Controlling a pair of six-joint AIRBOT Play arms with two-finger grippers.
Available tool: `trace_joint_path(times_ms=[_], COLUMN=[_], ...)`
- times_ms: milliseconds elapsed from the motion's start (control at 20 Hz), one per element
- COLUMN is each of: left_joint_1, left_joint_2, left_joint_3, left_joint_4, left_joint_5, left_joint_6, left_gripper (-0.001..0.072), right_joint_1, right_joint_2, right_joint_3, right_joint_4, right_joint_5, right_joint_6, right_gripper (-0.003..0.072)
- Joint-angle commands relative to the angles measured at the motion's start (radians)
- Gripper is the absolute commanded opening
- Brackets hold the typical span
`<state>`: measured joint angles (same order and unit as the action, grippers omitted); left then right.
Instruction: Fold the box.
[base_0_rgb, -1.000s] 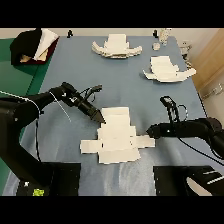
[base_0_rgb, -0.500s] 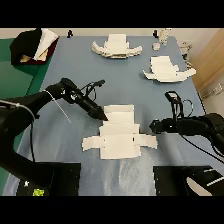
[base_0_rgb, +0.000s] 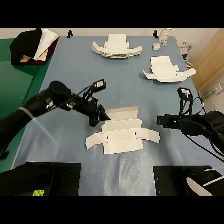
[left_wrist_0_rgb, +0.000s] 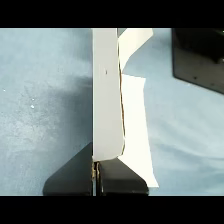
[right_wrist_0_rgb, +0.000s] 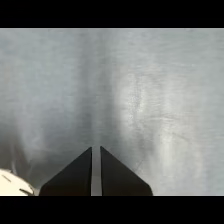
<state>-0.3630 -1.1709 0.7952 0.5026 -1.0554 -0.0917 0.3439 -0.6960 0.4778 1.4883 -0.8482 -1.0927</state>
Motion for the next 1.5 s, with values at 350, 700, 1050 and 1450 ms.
trace_joint_path(times_ms=[350,700,1050,1450], left_joint_1=[-0.167,-0.167,-0.166,-0.166], left_joint_2=[0.184,0.120,0.149,0.152], left_joint_3=[-0.232,-0.232,-0.227,-0.226], left_joint_4=[0.006,0.006,-0.077,-0.188], left_joint_5=[0.336,0.349,0.313,0.286], left_joint_6=[0.103,0.103,0.243,0.362], left_gripper=[0.0014,0.0014,0.0014,0.0015], right_joint_1=[0.034,0.099,0.101,0.101], right_joint_2=[0.001,-0.047,-0.127,-0.128], right_joint_3=[0.024,-0.021,-0.022,-0.022], right_joint_4=[0.221,0.217,0.209,0.173], right_joint_5=[0.079,0.028,0.026,-0.006], right_joint_6=[-0.035,-0.034,-0.035,-0.034], right_gripper=[0.0004,0.0003,0.0003,0.0003])
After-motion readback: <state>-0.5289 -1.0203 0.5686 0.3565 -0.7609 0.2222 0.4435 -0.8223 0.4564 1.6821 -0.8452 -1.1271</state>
